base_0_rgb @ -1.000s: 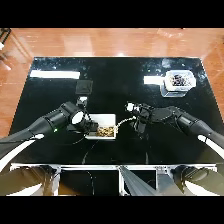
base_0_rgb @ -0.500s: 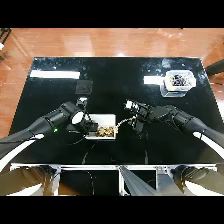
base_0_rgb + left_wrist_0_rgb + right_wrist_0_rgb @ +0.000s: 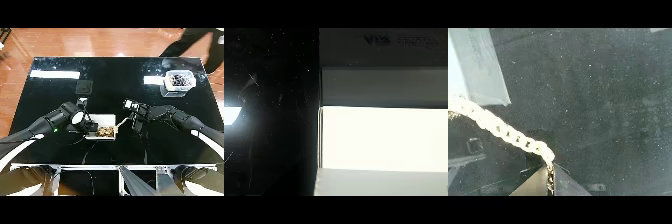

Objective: Fold the box and place the chain.

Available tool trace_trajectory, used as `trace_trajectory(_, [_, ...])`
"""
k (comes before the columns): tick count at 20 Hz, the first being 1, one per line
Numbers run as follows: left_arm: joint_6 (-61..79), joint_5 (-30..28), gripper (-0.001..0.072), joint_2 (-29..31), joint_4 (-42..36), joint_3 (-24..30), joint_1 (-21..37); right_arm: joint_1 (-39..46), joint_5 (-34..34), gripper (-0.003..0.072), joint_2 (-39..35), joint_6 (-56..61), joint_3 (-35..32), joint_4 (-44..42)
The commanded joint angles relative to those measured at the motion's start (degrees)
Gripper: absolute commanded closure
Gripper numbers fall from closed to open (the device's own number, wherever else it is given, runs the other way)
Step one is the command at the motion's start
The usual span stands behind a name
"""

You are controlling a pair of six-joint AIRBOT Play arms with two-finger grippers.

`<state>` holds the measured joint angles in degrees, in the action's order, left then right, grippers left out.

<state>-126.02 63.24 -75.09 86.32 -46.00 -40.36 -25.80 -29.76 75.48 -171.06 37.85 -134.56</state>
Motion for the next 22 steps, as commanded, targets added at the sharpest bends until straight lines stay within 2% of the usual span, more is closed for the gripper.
trace_trajectory(1, [0.0, -0.2, 0.0687, 0.0, 0.0, 0.0, 0.0, 0.0, -0.3, 0.0666, 0.1, 1.0, 0.1, 0.0])
trace_trajectory(3, [0.0, -0.2, 0.0687, 0.0, 0.0, 0.0, 0.0, 0.0, -0.7, 0.0666, -0.7, 4.5, 0.2, 0.1])
trace_trajectory(5, [0.0, -0.2, 0.0687, 0.0, 0.0, 0.0, 0.0, 0.0, -4.0, 0.0665, -3.1, 11.4, 1.4, 0.8])
trace_trajectory(9, [0.0, -0.2, 0.0687, 0.0, 0.1, 0.0, 0.0, 0.0, -16.7, 0.0666, -12.2, 20.2, 5.5, 1.2])
trace_trajectory(12, [0.0, -0.2, 0.0687, 0.0, 0.1, 0.0, 0.0, 0.0, -26.3, 0.0666, -19.2, 26.3, 11.0, 1.1])
trace_trajectory(16, [0.0, -0.2, 0.0687, 0.0, 0.1, 0.0, 0.0, 0.0, -36.3, 0.0666, -22.9, 35.0, 20.8, -0.3])
trace_trajectory(19, [0.0, -0.2, 0.0687, 0.0, 0.1, 0.0, 0.0, 0.0, -38.0, 0.0666, -22.9, 36.7, 25.8, -5.1])
trace_trajectory(22, [0.0, -0.2, 0.0687, 0.0, 0.1, 0.0, 0.0, -1.3, -37.4, 0.0666, -22.2, 37.4, 26.2, -7.5])
